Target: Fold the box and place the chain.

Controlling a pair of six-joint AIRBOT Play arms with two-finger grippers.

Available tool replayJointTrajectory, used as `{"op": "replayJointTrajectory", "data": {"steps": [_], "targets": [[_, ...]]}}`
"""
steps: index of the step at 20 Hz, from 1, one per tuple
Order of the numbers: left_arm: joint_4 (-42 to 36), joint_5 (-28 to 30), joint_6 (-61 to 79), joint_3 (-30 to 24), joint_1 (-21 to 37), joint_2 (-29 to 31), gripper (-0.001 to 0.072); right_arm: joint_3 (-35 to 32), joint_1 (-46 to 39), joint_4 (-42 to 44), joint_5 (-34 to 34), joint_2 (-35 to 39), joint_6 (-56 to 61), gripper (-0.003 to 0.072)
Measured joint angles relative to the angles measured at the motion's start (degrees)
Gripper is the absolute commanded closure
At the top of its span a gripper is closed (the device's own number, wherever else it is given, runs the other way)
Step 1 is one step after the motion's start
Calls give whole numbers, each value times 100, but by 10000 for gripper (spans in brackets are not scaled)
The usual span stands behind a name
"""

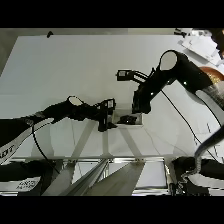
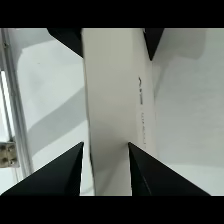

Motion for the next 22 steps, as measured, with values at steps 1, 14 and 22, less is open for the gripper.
{"op": "replayJointTrajectory", "data": {"steps": [1, 14, 22], "targets": [[0, 0, 0, 0, 0, 0, 437, -28, -2, -7, -33, 9, -4, 364], [0, 0, 0, 0, 0, 0, 437, 177, -1091, 1676, -826, 177, -195, 365], [0, 0, 0, 0, 0, 0, 437, 219, -988, 1095, -597, -568, -275, 363]]}}
